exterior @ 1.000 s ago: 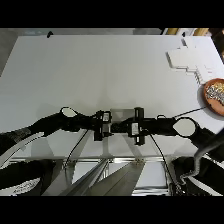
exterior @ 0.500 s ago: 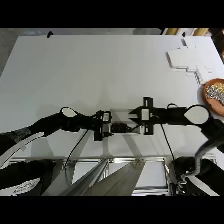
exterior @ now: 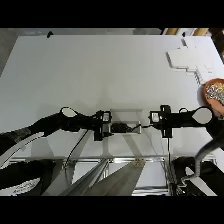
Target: Fold the box and place the chain.
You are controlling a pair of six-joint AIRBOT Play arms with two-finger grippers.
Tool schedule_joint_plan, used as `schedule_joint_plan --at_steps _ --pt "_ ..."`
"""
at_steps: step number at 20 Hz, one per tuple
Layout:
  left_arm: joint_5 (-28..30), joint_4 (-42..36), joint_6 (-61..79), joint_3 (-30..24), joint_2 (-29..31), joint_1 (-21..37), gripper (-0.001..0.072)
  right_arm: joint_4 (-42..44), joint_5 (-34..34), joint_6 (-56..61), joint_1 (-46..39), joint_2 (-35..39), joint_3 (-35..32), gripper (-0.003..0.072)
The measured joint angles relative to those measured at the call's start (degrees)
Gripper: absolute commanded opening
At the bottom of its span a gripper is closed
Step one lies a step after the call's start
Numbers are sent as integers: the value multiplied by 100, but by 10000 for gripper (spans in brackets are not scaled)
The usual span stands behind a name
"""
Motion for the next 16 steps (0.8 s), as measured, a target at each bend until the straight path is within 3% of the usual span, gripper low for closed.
schedule_joint_plan --at_steps 9,13,16 --pt "0 2 0 0 0 0 330 861 -238 -717 -39 -728 -166 269" --pt "0 2 0 0 0 0 330 938 -450 -793 269 -1167 -175 238" --pt "0 2 0 0 0 0 330 957 -638 -807 542 -1408 -175 156"
